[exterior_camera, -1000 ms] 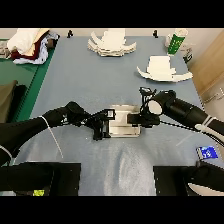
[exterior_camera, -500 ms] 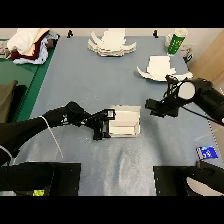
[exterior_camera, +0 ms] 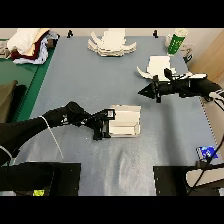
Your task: Fold the box.
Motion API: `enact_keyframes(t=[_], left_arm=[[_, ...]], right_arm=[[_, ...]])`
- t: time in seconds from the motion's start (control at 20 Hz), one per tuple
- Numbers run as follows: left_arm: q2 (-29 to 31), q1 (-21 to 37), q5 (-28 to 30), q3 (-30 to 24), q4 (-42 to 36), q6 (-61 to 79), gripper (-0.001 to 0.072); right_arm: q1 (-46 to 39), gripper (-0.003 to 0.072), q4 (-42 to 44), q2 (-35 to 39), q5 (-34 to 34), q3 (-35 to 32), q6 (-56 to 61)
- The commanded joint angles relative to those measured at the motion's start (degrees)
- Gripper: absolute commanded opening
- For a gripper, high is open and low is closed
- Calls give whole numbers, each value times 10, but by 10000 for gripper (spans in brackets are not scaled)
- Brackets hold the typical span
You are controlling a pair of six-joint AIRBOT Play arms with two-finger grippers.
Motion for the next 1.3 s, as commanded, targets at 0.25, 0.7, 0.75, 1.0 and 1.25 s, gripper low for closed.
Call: enact_keyframes(t=[0.25,0.7,0.75,1.0,1.25], left_arm=[[0,0,0,0,0,0,335],[0,0,0,0,0,0,335],[0,0,0,0,0,0,335],[0,0,0,0,0,0,335],[0,0,0,0,0,0,336]], right_arm=[[86,4,-156,-89,174,85,-28],[200,4,-284,86,34,35,-139],[215,4,-291,113,0,9,-152],[301,4,-295,259,-222,-175,-258],[396,4,-339,368,-357,-259,-311]])
